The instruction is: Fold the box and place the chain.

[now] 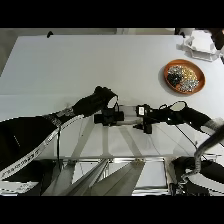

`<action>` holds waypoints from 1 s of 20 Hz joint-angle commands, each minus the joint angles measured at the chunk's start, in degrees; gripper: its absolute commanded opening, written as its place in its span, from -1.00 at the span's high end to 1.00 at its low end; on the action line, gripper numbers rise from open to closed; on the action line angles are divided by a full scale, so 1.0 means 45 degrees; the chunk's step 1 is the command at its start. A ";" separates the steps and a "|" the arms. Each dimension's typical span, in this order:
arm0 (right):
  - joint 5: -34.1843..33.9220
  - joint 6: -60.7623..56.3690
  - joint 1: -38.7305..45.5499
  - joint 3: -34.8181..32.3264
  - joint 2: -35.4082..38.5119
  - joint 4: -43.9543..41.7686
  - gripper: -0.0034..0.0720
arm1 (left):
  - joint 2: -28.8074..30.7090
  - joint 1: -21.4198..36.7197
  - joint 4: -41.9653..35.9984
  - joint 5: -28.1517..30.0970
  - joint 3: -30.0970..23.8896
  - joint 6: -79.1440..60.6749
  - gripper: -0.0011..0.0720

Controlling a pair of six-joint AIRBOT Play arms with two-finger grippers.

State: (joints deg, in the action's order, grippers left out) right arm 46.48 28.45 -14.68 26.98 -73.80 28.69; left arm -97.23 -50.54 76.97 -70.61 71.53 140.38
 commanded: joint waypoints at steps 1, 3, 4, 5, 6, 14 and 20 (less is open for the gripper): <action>0.0005 -0.0010 -0.0005 0.0000 0.0000 -0.0010 -0.06 | 0.0107 -0.0005 -0.0092 -0.0165 -0.0010 -0.0010 0.93; 0.0005 -0.0015 -0.0005 0.0000 0.0000 -0.0010 -0.06 | 0.0379 -0.0005 -0.0083 -0.0155 -0.0010 -0.0223 0.73; 0.0005 -0.0015 -0.0005 0.0000 0.0000 -0.0010 -0.06 | 0.0534 0.0005 -0.0073 -0.0170 -0.0010 -0.0379 0.52; 0.0005 -0.0015 -0.0005 0.0000 0.0000 -0.0010 -0.06 | 0.0661 0.0010 -0.0049 -0.0175 -0.0010 -0.0408 0.49; 0.0005 -0.0015 -0.0005 0.0000 0.0000 -0.0010 -0.06 | 0.0792 0.0015 -0.0053 -0.0175 -0.0010 -0.0486 0.49; 0.0005 -0.0015 -0.0005 0.0000 0.0000 -0.0010 -0.06 | 0.1671 0.0223 0.0015 -0.0563 -0.0010 -0.1729 0.49; 0.0010 -0.0015 -0.0005 0.0000 0.0000 -0.0010 -0.06 | 0.3128 0.0539 -0.0005 -0.0792 -0.0330 -0.6985 -0.64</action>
